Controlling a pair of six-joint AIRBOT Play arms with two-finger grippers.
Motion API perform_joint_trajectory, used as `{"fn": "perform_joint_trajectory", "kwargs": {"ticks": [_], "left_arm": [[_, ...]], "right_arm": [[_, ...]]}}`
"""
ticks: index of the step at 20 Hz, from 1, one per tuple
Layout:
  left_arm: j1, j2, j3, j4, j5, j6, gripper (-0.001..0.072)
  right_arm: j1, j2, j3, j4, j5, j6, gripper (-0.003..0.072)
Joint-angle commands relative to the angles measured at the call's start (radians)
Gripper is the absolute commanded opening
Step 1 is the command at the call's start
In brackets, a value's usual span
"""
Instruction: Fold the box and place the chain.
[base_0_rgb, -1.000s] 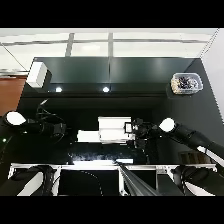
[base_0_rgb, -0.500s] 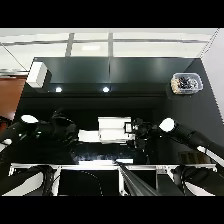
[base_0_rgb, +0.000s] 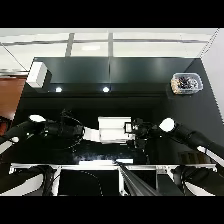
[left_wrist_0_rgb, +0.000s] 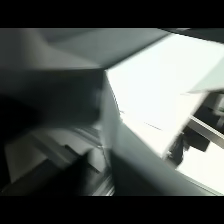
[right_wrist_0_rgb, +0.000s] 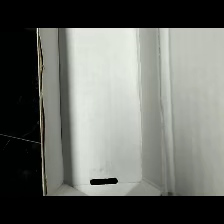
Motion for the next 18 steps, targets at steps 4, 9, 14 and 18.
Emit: {"fn": "perform_joint_trajectory", "kwargs": {"ticks": [4,9,14,18], "left_arm": [[-0.006,-0.002,0.074,0.027,-0.079,0.046,0.0445],[-0.095,0.026,0.14,0.056,-0.064,0.014,0.0445],[-0.275,0.035,0.222,0.152,0.099,-0.288,0.0445],[-0.418,0.034,0.286,0.348,0.18,-0.55,0.0444]], "right_arm": [[0.001,-0.001,0.0,0.0,0.0,0.0,0.0193],[0.001,-0.001,0.0,0.0,0.0,0.0,0.0193],[0.001,-0.001,0.0,0.0,-0.001,0.0,0.0192],[0.001,-0.001,0.0,0.0,-0.001,0.0,0.0192]]}}
